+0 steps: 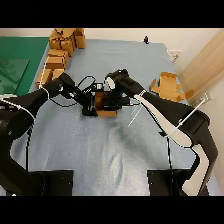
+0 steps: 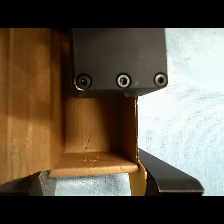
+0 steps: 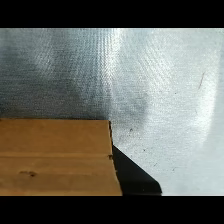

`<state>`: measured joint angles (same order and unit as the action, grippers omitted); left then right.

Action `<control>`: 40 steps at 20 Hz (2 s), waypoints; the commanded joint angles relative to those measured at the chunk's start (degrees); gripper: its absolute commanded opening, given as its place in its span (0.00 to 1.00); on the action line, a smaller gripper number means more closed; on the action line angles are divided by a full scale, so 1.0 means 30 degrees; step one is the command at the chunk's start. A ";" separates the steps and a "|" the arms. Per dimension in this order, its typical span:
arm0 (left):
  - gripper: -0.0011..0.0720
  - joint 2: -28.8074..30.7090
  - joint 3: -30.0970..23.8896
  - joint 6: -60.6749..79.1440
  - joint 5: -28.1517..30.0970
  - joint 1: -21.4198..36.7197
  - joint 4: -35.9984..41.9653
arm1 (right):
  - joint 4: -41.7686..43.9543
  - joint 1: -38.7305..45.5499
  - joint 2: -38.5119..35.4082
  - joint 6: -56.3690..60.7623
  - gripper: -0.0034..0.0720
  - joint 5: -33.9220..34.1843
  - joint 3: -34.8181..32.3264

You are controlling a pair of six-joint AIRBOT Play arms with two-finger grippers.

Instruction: Fold the box.

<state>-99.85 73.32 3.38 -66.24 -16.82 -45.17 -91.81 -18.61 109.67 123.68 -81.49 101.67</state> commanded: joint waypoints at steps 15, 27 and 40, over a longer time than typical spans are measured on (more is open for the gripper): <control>0.29 -0.0007 0.0000 -0.0007 0.0044 0.0007 -0.0015 | 0.0095 -0.0109 0.0124 -0.0036 0.05 -0.0182 0.0022; 0.29 -0.0007 0.0000 -0.0007 0.0044 0.0015 -0.0036 | -0.0984 -0.0095 -0.0291 -0.0029 0.62 -0.0168 0.0051; 0.29 -0.0007 0.0000 -0.0138 0.0044 0.0044 -0.0109 | -0.0240 0.0270 -0.3483 -0.1982 0.78 0.0743 -0.0036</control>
<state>-99.85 73.32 3.20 -66.13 -16.75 -45.36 -93.51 -18.55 102.74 119.94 -81.21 101.69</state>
